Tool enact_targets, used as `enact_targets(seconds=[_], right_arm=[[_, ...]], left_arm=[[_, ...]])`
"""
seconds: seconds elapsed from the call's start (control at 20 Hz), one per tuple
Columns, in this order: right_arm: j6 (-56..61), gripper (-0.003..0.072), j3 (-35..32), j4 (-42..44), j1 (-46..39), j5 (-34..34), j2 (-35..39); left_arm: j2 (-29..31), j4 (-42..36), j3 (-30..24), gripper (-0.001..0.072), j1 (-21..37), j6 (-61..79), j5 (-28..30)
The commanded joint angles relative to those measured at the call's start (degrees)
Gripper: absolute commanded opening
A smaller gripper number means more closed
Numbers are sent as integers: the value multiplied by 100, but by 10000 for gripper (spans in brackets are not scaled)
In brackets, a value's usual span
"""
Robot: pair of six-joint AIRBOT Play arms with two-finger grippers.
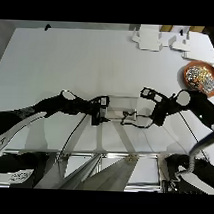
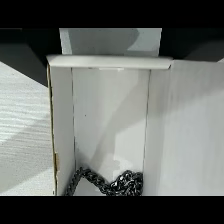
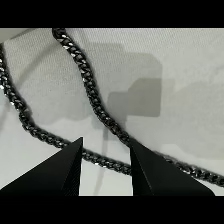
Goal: Fold the box and place the chain.
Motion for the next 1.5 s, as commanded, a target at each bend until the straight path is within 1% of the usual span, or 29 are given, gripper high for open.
enact_targets(seconds=[0.0, 0.1, 0.2, 0.3, 0.4, 0.55, 0.6, 0.65, 0.8, 0.9, 1.0, 1.1, 1.2, 1.35, 1.45], right_arm=[[-177, 292, -74, 7, -4, -227, -31], [-184, 291, -103, -11, -4, -339, -131], [-184, 238, -103, -9, -2, -396, -304], [-179, 222, -103, -11, -2, -361, -476], [-181, 161, -103, -13, -4, -369, -492], [-173, 148, -103, -48, -4, -369, -492], [-162, 62, -105, -50, -2, -367, -492], [-136, 25, -105, -52, -2, -348, -492], [369, 24, -101, -404, -2, -199, -367], [649, 23, -96, -570, 35, -142, 26], [785, 23, 22, -566, 256, 26, 546], [916, 23, 411, -562, 699, 496, 883], [1403, 23, 868, -417, 1150, 654, 999], [1786, 23, 1375, 20, 1790, 542, 992], [1873, 23, 1565, 367, 2151, 341, 986]], left_arm=[[4, 2, 0, 319, 0, 2, 2], [4, 2, 0, 319, 0, 2, 2], [4, 2, 0, 319, 0, 2, 2], [4, 2, 0, 319, 0, 2, 2], [4, 2, 0, 319, 0, 2, 2], [4, 2, 0, 319, 0, 2, 2], [4, 2, 0, 319, 0, 2, 2], [4, 2, 0, 319, 0, 2, 2], [4, 2, 0, 319, 0, 2, 2], [4, 2, 0, 319, 0, 2, 2], [4, 2, 0, 319, 0, 2, 2], [4, 2, 0, 319, 0, 2, 2], [4, 2, 0, 319, 0, 2, 2], [4, 2, 0, 319, 0, 2, 2], [4, 2, 0, 319, 0, 2, 2]])
